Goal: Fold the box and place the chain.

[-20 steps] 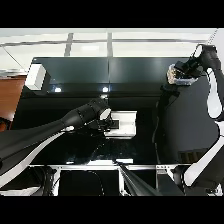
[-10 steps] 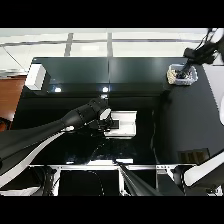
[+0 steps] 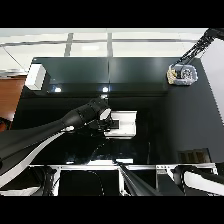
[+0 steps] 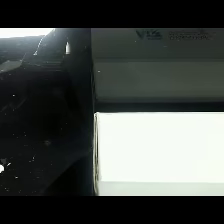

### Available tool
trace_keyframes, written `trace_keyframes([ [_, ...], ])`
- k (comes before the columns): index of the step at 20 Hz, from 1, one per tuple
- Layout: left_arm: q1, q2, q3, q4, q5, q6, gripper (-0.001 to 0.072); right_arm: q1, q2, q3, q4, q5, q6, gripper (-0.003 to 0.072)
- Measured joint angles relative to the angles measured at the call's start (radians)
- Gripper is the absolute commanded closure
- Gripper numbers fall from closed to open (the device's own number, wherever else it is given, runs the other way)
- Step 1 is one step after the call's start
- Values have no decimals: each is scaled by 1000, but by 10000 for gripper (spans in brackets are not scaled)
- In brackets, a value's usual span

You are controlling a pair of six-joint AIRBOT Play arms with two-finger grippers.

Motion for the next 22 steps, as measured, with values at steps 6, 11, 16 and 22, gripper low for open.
trace_keyframes([
  [6,0,0,0,0,-2,0,685,151,277,-181,39,37,-19,674],
  [11,0,0,0,0,-2,0,685,278,372,-216,78,142,-28,673],
  [16,0,0,0,0,-2,0,685,363,391,-223,268,210,-44,674],
  [22,0,0,0,0,-2,0,684,453,393,-224,380,187,-48,674],
])
